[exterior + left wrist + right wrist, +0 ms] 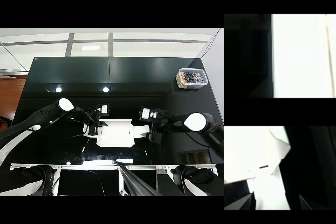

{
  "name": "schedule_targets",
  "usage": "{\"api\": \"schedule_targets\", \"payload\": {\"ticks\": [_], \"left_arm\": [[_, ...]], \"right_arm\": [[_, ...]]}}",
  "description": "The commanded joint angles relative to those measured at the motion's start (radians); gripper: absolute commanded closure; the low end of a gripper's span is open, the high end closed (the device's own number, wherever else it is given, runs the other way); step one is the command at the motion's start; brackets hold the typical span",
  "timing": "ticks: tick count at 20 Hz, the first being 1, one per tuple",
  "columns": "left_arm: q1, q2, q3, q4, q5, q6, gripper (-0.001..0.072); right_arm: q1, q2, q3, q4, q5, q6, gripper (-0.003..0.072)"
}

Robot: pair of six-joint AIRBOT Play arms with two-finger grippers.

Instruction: Fold the box and place the chain.

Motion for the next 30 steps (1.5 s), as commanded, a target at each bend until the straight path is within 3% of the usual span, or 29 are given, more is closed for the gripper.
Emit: {"api": "schedule_targets", "payload": {"ticks": [1, 8, 14, 19, 30], "left_arm": [[-0.012, -0.041, -0.002, 0.019, 0.031, 0.023, 0.0681], [-0.012, -0.045, -0.002, 0.019, 0.030, 0.023, 0.0681], [-0.012, -0.045, -0.002, 0.019, 0.026, 0.023, 0.0681], [-0.012, -0.045, -0.002, 0.019, 0.023, 0.023, 0.0681], [-0.012, -0.045, -0.002, 0.019, 0.004, 0.023, 0.0681]], "right_arm": [[0.076, -0.001, -0.051, -0.089, -0.053, -0.045, -0.0018], [0.156, -0.050, -0.099, -0.022, -0.105, -0.094, -0.0018], [0.189, -0.133, -0.101, 0.166, -0.121, -0.115, -0.0017], [0.215, -0.140, -0.100, 0.259, -0.222, -0.114, -0.0017], [0.120, -0.100, -0.066, 0.258, -0.255, -0.171, -0.0017]]}}
